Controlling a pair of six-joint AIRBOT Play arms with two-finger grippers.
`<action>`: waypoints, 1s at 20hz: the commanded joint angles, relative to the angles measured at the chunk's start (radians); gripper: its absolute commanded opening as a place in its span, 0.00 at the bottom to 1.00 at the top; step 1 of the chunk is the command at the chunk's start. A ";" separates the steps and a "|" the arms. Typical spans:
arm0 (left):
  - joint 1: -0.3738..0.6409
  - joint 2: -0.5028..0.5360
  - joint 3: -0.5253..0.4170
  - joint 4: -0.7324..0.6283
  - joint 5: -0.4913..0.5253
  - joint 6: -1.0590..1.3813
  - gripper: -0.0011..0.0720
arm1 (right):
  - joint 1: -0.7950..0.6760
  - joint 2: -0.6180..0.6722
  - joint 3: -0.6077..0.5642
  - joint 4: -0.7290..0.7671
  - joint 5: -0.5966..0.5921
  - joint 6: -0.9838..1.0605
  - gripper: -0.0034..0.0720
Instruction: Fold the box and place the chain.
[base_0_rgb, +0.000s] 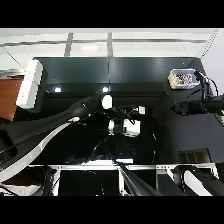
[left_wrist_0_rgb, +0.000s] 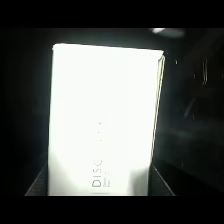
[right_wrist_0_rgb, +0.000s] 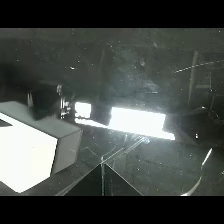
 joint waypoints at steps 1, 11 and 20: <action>0.005 0.042 0.085 0.090 -0.105 -0.114 0.40 | 0.000 0.000 -0.001 0.000 0.006 0.000 0.06; 0.497 0.486 0.171 0.492 -0.436 -0.871 0.39 | 0.000 0.000 -0.001 0.000 0.017 0.000 0.06; 1.258 0.591 -0.142 0.425 -0.308 -0.879 0.39 | 0.000 0.000 -0.001 0.000 -0.010 -0.001 0.06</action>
